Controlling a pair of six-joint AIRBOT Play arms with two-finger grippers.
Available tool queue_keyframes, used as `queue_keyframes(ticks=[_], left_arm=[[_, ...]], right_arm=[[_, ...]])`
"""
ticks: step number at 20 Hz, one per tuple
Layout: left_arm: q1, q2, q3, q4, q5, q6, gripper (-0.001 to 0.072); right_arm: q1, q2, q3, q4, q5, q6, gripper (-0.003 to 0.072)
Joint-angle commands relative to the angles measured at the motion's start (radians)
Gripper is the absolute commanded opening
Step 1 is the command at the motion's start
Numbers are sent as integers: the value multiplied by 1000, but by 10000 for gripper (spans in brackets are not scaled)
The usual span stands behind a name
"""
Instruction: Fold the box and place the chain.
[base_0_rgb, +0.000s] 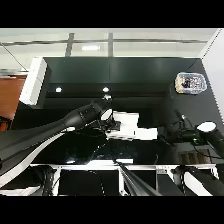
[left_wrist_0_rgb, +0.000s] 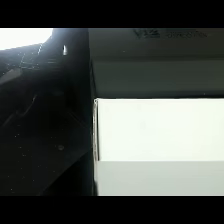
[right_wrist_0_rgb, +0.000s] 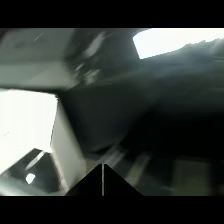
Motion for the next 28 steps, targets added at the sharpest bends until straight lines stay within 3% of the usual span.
queue_keyframes(ticks=[1, 4, 7, 11, 18, 20, 21, 28], left_arm=[[1, 0, 0, 0, -1, 2, 28], [1, 0, 0, 0, -1, 1, 28], [1, 0, 0, 0, -1, 1, 28], [1, 0, 0, 0, 0, 1, 28], [1, -2, 0, 0, 0, 1, 28], [1, -2, 0, 0, 3, 1, 28], [1, -2, 0, 0, 4, 1, 28], [1, -4, 0, 0, 4, 2, 28]], right_arm=[[94, -62, 29, 192, -6, -142, 14], [93, -62, 132, 99, 66, -143, 35], [94, -62, 196, 63, 132, -143, 617], [119, -62, 213, 187, 111, -143, 617], [351, -62, 216, 169, -47, -57, 608], [393, -62, 228, 120, -65, -21, 606], [411, -62, 241, 68, -77, 32, 535], [556, -65, 328, -206, -159, 365, 531]])
